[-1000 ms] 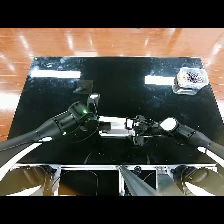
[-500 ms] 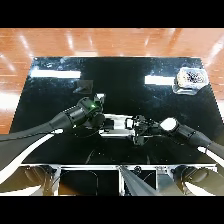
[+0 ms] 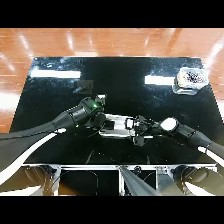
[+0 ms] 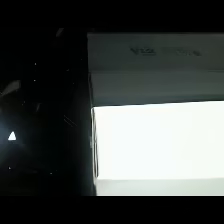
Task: Fold the box and place the chain.
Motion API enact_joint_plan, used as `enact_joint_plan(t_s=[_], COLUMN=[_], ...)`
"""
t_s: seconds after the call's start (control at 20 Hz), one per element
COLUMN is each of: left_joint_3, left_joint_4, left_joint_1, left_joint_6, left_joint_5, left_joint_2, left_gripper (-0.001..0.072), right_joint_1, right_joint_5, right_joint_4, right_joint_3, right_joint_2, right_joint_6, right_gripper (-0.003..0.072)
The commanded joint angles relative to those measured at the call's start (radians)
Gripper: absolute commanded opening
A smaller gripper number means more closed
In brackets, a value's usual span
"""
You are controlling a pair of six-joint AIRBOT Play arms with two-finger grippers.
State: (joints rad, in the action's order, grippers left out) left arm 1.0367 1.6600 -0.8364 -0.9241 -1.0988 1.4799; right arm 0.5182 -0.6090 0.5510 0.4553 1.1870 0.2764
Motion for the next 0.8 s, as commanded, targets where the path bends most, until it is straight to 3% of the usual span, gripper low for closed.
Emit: enact_joint_plan(t_s=[0.0, 0.65, 0.7, 0.75], left_joint_3=[0.001, 0.004, 0.004, 0.004], left_joint_4=[0.006, 0.023, 0.03, 0.035], left_joint_1=[-0.002, -0.002, -0.002, -0.002], left_joint_6=[-0.013, -0.012, -0.013, -0.012], left_joint_5=[0.007, 0.011, 0.011, 0.011], left_joint_2=[0.001, 0.001, 0.001, 0.001], left_gripper=[0.0025, 0.0026, 0.0057, 0.0207], right_joint_1=[0.0, 0.0, 0.0, 0.0], right_joint_5=[0.005, 0.005, 0.005, 0.005], right_joint_4=[0.0, 0.0, 0.0, 0.0], right_joint_3=[0.0, 0.0, 0.0, 0.0], right_joint_2=[-0.001, -0.001, -0.001, -0.001], right_joint_6=[0.003, 0.003, 0.003, 0.003], right_gripper=[0.0541, 0.0541, 0.0541, 0.0541])
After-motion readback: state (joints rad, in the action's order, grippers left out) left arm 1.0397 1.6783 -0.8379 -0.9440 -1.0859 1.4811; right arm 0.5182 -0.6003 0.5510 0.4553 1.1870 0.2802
